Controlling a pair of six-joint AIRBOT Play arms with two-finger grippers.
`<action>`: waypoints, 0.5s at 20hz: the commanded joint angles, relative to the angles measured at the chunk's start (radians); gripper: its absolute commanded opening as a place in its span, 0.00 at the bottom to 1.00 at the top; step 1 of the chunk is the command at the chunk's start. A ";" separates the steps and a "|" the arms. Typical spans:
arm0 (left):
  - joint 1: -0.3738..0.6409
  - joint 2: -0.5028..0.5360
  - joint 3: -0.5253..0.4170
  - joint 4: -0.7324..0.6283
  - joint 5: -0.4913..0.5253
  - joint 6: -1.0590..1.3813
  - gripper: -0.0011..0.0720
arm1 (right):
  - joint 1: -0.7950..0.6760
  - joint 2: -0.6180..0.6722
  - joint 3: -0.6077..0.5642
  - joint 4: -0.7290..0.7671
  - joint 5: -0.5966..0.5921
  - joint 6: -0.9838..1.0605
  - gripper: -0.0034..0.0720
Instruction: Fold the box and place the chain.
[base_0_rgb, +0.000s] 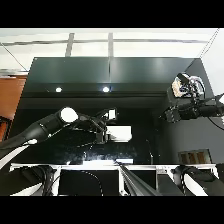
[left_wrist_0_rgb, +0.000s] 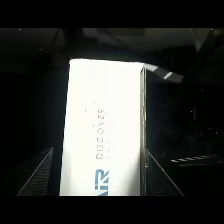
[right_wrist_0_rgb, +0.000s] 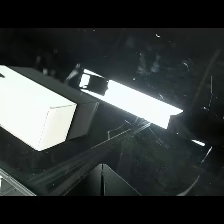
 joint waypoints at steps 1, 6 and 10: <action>-0.007 -0.028 0.022 0.003 -0.001 -0.027 1.00 | 0.000 0.000 0.000 -0.001 -0.002 0.000 0.05; -0.008 -0.029 0.022 0.003 -0.051 -0.032 1.00 | 0.000 0.000 0.000 -0.001 -0.003 0.000 0.05; -0.016 -0.047 0.022 0.015 -0.051 -0.033 1.00 | 0.000 0.000 0.000 0.002 -0.005 0.001 0.05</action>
